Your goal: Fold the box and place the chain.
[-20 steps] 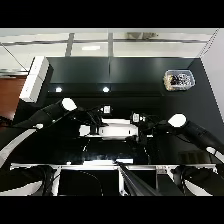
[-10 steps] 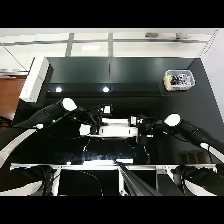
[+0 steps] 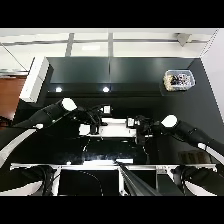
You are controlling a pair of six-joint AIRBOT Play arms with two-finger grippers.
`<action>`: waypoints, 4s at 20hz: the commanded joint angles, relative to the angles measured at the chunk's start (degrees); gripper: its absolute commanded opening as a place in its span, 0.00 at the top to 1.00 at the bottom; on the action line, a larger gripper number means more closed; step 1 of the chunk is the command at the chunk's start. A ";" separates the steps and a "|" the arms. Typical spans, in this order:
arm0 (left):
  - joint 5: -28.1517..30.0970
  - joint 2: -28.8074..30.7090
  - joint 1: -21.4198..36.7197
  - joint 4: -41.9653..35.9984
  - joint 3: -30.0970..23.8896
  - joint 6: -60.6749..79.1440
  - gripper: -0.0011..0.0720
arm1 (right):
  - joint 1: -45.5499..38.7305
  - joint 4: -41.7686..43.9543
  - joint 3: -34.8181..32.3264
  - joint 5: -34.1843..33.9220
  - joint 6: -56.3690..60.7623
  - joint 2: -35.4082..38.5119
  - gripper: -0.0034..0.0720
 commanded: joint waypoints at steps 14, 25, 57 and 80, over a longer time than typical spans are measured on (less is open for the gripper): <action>-4.44 2.29 1.75 5.90 0.46 -5.44 0.28 | 0.61 -1.64 0.00 -1.18 2.54 -0.07 0.34; -21.00 19.71 5.95 31.63 0.46 -38.73 0.95 | 0.59 -1.84 0.15 -0.66 3.37 1.64 0.34; 11.19 5.51 1.27 -10.34 -7.43 -16.50 0.95 | 0.61 -1.79 0.15 -0.42 3.39 1.64 0.33; -8.00 18.23 15.23 12.83 -8.83 -16.74 0.01 | 0.61 -1.77 0.13 -0.61 3.39 1.64 0.33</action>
